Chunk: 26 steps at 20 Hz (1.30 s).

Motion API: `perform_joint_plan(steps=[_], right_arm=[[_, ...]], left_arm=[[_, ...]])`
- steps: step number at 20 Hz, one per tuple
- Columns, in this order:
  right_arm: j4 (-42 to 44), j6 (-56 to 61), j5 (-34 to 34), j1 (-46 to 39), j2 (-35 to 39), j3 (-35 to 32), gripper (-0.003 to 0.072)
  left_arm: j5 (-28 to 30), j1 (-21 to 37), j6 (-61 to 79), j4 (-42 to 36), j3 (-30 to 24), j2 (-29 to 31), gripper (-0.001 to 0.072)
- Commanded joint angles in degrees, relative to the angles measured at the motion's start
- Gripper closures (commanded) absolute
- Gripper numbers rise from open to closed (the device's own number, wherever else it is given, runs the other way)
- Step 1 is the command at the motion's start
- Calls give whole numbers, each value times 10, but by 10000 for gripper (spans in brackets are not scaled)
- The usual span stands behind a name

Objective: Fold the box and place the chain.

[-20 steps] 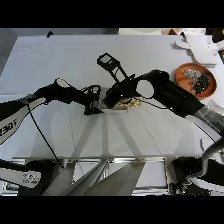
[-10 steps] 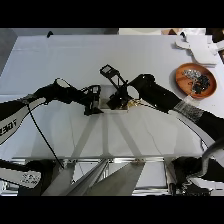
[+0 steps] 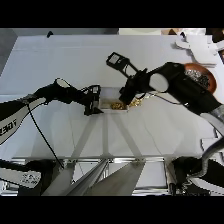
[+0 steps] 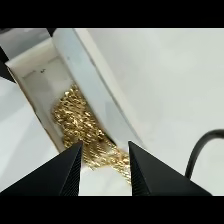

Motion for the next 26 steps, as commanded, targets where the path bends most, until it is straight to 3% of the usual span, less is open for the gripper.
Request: perform_joint_plan(steps=[1, 4, 6, 7, 10, 12, 17, 24, 25, 26], right_arm=[[104, -176, 33, -93, 21, -9, 359], [152, -360, 27, -170, 11, -66, 330], [177, -488, 27, -207, -17, -100, 176], [183, -536, 26, -216, -34, -109, 144], [212, -647, 9, -214, -87, -112, 143], [271, -715, -4, -214, -116, -112, 87], [348, -814, 0, -214, -163, -112, 86], [346, -814, -8, -176, -211, -112, 87], [341, -814, -17, -174, -214, -112, 100], [333, -810, -24, -172, -216, -112, 169]], left_arm=[[0, 0, 0, -1, 0, 0, 431], [0, 0, 0, -1, 0, 0, 431], [0, 0, 0, -1, 0, 0, 431], [0, 0, 0, -1, 0, 0, 431], [0, 0, 0, -1, 0, 0, 431], [0, 0, 0, -1, 0, 0, 431], [0, 0, 0, -1, 0, 0, 431], [0, 0, 0, -1, 0, 0, 431], [0, 0, 0, -1, 0, 0, 431], [0, 0, 0, -1, 0, 0, 431]])
